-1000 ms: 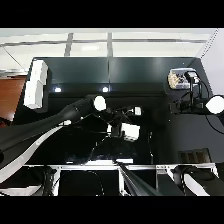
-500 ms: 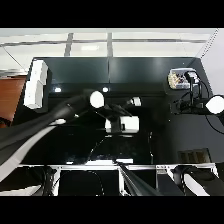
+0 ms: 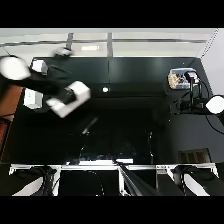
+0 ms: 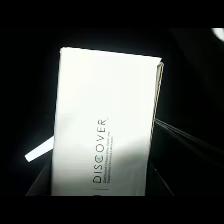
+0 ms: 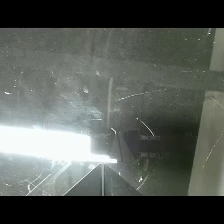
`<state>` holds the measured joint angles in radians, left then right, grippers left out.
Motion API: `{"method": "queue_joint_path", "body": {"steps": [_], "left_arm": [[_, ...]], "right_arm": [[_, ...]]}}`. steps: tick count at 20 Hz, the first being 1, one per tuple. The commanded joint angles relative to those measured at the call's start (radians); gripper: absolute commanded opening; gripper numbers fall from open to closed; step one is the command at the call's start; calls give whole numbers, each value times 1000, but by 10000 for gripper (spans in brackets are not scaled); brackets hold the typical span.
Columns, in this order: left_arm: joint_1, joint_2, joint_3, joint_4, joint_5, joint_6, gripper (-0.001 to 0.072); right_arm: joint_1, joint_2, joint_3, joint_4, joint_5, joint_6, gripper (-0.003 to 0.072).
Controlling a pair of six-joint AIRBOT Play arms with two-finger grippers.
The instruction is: Fold the box and place the chain.
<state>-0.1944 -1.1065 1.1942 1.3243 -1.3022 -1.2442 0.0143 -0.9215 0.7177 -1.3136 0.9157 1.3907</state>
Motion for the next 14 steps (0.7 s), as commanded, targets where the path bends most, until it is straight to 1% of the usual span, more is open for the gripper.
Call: {"method": "queue_joint_path", "body": {"steps": [1, 3, 4, 5, 6, 8, 10, 12, 14], "left_arm": [[298, 108, -12, 44, -80, -177, 348], [425, 135, -51, 56, -64, -172, 349], [472, 138, -80, 60, -52, -164, 349], [513, 138, -119, 59, -34, -158, 349], [546, 138, -176, 60, 8, -154, 349], [579, 137, -309, 83, 97, -107, 349], [602, 135, -406, 165, 156, -109, 349], [640, 135, -445, 176, 201, -106, 349], [677, 134, -444, 175, 249, -99, 349]], "right_arm": [[0, 0, 0, 5, 0, 0, 18], [0, 0, 0, 5, 0, 0, 18], [0, 0, 0, 5, 0, 2, 18], [0, 0, 0, 6, 0, 12, 18], [0, 0, 0, 12, -1, 16, 18], [0, 0, 0, 27, -5, 16, 18], [0, 0, 0, 32, -4, 16, 18], [0, 0, 0, 32, -5, 16, 18], [0, 0, 0, 32, -10, 16, 18]]}}
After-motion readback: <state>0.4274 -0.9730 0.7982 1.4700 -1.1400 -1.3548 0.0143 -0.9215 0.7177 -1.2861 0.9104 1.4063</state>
